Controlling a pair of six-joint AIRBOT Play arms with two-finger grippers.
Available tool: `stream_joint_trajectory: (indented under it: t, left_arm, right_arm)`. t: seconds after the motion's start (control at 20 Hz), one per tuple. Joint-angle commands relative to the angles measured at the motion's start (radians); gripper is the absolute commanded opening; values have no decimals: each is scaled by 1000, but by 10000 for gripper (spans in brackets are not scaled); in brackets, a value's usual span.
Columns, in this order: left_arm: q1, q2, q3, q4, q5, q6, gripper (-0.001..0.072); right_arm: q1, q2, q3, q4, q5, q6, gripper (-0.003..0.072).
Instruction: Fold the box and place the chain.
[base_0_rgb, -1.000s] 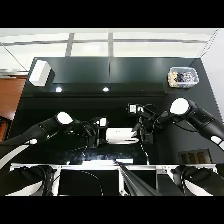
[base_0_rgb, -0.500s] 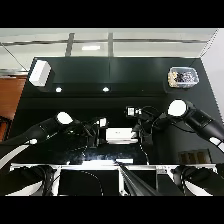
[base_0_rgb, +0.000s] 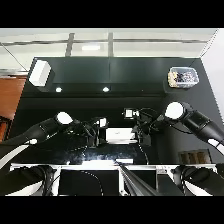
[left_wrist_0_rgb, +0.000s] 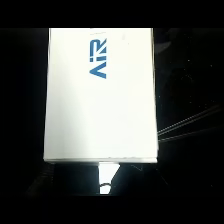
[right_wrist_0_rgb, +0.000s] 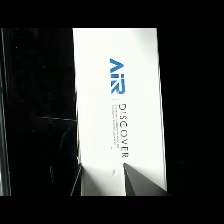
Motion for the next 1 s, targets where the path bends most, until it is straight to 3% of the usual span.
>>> stream_joint_trajectory:
  t: [0.0, 0.4, 0.55, 0.6, 0.65, 0.75, 0.95]
  left_arm:
    - [0, 0, 1, -1, 0, 0, 335]
    - [0, 0, 1, -1, 0, 0, 335]
    - [0, 0, 1, -1, 0, 0, 335]
    - [0, 0, 1, -1, 0, 0, 335]
    - [0, 0, 1, -1, 0, 0, 335]
    - [0, 0, 1, -1, 0, 0, 335]
    - [0, 0, 1, -1, 0, 0, 335]
  right_arm:
    - [2, 3, 7, -1, 18, 32, 277]
    - [-50, 93, 24, -1, 38, 111, 276]
    - [-88, 116, 23, 6, 101, 256, 264]
    - [-104, 117, 23, 24, 143, 343, 137]
    - [-117, 117, 19, 55, 180, 414, 11]
    - [-124, 117, -11, 143, 202, 491, 17]
    - [-121, 116, -138, 498, 5, 511, 17]
